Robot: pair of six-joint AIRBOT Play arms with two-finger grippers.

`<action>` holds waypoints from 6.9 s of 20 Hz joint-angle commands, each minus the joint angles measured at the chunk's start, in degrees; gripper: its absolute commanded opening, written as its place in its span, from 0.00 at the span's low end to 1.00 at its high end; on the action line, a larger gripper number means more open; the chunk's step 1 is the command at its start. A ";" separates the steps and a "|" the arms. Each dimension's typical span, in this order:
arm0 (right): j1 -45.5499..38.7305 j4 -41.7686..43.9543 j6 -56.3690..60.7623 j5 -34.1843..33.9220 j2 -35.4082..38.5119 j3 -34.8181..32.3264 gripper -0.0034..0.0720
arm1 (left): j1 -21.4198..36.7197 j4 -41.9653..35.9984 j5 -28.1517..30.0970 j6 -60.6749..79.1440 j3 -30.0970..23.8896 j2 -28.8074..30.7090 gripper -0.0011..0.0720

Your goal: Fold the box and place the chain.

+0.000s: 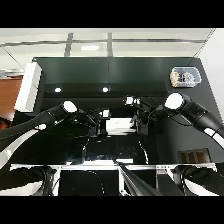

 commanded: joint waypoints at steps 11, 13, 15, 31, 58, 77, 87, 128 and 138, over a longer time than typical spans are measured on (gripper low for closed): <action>-0.83 1.64 11.34 3.48 1.29 1.90 0.37 | -0.02 -0.07 0.11 -0.09 0.04 -0.04 0.50; -2.54 4.72 15.91 5.35 2.36 1.95 0.26 | -0.02 -0.07 0.11 -0.09 0.04 -0.04 0.50; -4.59 6.27 20.83 8.74 2.36 1.57 0.07 | -0.02 -0.07 0.11 -0.09 0.04 -0.04 0.50; -10.05 24.33 31.34 0.02 -7.63 -8.74 0.06 | -0.02 -0.11 0.11 -0.09 0.04 -0.04 0.50; -47.17 -0.61 37.20 24.26 16.83 -10.29 0.07 | -4.63 -0.74 -4.07 -22.86 11.47 6.34 1.00; -46.84 4.02 33.88 20.35 16.85 -10.97 0.07 | -11.02 5.60 -6.51 -33.00 18.23 -6.91 1.00; -46.84 4.00 33.92 20.44 16.85 -10.97 0.07 | -17.09 17.44 1.46 -33.16 18.38 -6.62 0.99; -46.82 5.42 41.66 14.19 16.83 -11.23 0.07 | 74.01 34.12 -10.80 -51.21 5.09 15.13 0.97; -34.91 9.42 39.08 6.47 16.83 -5.20 0.07 | 57.94 19.56 -9.97 -57.18 16.81 21.31 0.65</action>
